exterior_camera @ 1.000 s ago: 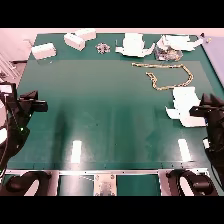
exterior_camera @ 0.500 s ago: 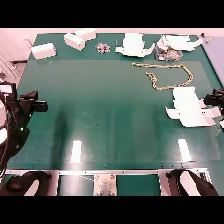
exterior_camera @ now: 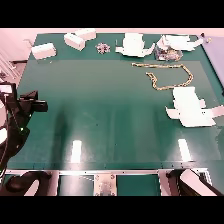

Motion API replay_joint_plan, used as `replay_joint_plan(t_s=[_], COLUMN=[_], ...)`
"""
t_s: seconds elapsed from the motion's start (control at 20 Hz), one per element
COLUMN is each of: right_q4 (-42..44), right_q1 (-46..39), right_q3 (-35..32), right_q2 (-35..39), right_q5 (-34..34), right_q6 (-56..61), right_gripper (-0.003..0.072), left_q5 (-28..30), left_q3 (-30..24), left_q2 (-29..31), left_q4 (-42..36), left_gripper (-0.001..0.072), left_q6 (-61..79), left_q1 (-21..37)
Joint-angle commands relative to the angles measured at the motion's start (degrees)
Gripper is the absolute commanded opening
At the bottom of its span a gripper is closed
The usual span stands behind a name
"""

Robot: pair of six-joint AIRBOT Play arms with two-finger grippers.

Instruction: Fold the box and place the chain.

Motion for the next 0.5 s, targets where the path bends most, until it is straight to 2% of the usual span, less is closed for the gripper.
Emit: replay_joint_plan(t_s=[0.0, 0.2, 0.3, 0.4, 0.45], right_q4=[-22.53, -34.93, -38.1, -41.99, -42.49], right_q1=[-5.53, -9.79, -10.27, -10.1, -10.03], right_q3=[12.15, 28.92, 36.96, 44.28, 47.43], right_q2=[-8.83, -22.51, -29.57, -35.01, -37.24], right_q5=[16.63, 39.12, 47.3, 55.23, 56.3], right_q6=[20.15, 33.29, 35.32, 35.23, 35.32], right_gripper=[0.035, 0.0351, 0.0466, 0.0536, 0.0536], left_q5=[0.02, 0.02, 0.02, 0.02, 0.02], left_q3=[0.07, 0.07, 0.07, 0.07, 0.07], left_q2=[-0.04, -0.04, -0.04, -0.04, -0.04], left_q4=[0.02, 0.0, 0.02, 0.02, 0.0], left_gripper=[0.0021, 0.0022, 0.0022, 0.0021, 0.0022], left_q6=[0.0, 0.0, 0.0, 0.0, 0.0], left_q1=[0.02, 0.02, 0.02, 0.02, 0.02])
